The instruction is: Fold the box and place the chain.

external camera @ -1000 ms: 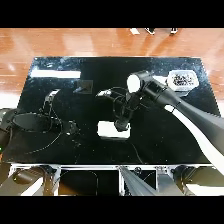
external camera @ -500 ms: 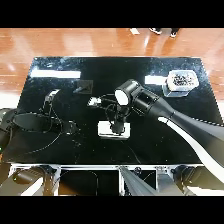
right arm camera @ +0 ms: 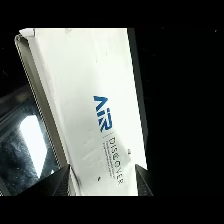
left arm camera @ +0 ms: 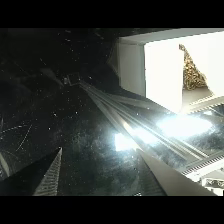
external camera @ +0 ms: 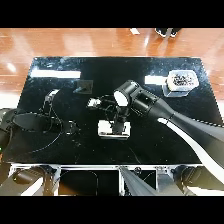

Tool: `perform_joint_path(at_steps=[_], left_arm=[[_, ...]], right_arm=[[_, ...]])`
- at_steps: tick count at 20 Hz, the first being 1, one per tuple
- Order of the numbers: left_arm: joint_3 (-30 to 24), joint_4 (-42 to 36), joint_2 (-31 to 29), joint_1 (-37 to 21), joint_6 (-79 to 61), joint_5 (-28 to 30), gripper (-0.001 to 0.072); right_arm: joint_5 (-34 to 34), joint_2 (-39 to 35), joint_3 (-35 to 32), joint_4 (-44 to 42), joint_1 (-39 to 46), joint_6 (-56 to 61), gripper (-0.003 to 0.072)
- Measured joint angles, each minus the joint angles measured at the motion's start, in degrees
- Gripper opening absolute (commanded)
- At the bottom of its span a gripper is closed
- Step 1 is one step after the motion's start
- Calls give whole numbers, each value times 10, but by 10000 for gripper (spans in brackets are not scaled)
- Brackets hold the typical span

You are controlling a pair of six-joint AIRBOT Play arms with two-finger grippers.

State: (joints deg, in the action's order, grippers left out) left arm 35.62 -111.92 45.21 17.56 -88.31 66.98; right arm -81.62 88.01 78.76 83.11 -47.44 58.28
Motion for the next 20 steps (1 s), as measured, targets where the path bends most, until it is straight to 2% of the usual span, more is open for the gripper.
perform_joint_path(at_steps=[18, 19, 20], left_arm=[[0, 0, 0, 0, 0, -1, 569], [0, 0, 0, 0, 0, -1, 569], [0, 0, 0, 0, 0, -1, 569]], right_arm=[[13, 0, -23, 0, -2, 0, 479], [14, 0, -24, 0, -3, -1, 495], [14, 0, -26, 0, -5, -2, 582]])
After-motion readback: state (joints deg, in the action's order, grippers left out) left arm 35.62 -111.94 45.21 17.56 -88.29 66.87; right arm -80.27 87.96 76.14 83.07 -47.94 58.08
